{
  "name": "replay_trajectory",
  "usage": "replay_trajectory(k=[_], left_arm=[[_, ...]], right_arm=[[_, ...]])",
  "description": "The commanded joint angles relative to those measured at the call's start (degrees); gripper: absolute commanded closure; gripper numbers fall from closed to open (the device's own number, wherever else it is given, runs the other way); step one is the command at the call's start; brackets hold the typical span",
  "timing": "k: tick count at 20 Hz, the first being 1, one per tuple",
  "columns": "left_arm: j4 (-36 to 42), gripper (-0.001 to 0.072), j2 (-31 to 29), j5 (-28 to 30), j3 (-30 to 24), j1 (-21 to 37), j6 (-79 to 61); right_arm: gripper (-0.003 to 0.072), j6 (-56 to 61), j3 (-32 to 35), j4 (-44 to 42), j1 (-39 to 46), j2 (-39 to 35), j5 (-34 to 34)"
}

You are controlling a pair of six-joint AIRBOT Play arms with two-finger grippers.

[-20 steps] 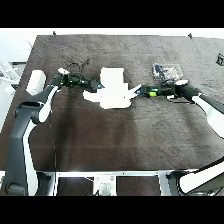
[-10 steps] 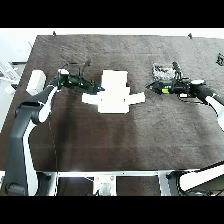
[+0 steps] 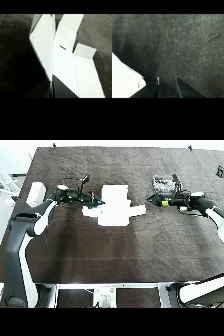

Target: Fold the box and place the chain.

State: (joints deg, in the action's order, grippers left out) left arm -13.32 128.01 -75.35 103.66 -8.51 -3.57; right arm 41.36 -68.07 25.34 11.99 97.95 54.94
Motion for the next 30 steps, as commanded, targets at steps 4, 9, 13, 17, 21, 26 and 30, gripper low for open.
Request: replay_trajectory(k=[4,9,13,17,21,26,30], left_arm=[[-1.2,0.0695,-1.4,4.0,-3.5,-1.7,-13.3],[-1.2,0.0695,-1.3,4.6,-3.5,-2.1,-14.1],[-1.0,0.0695,-1.1,4.7,-3.5,-2.1,-14.0],[-1.0,0.0695,-1.1,5.4,-3.5,-2.1,-14.0],[-1.0,0.0695,-1.1,4.8,-3.5,-2.1,-13.9],[-1.6,0.0695,-1.1,4.8,-3.5,-2.1,-14.0],[-2.2,0.0695,-1.1,4.9,-3.5,-2.2,-14.3]], right_arm=[[0.0401,-1.5,2.9,0.0,-0.1,0.0,-1.3],[0.0401,-2.9,3.7,0.0,-0.1,0.0,-2.3],[0.0402,-4.7,3.7,-2.6,0.0,0.0,-2.2],[0.0403,-9.0,3.6,-9.5,0.4,-0.4,-1.3],[0.0403,-10.6,3.6,-9.9,0.4,-1.3,-0.1],[0.0403,-10.6,3.7,-9.9,0.3,-1.3,0.5],[0.0404,-11.3,3.7,-10.0,0.3,-1.3,4.0]])
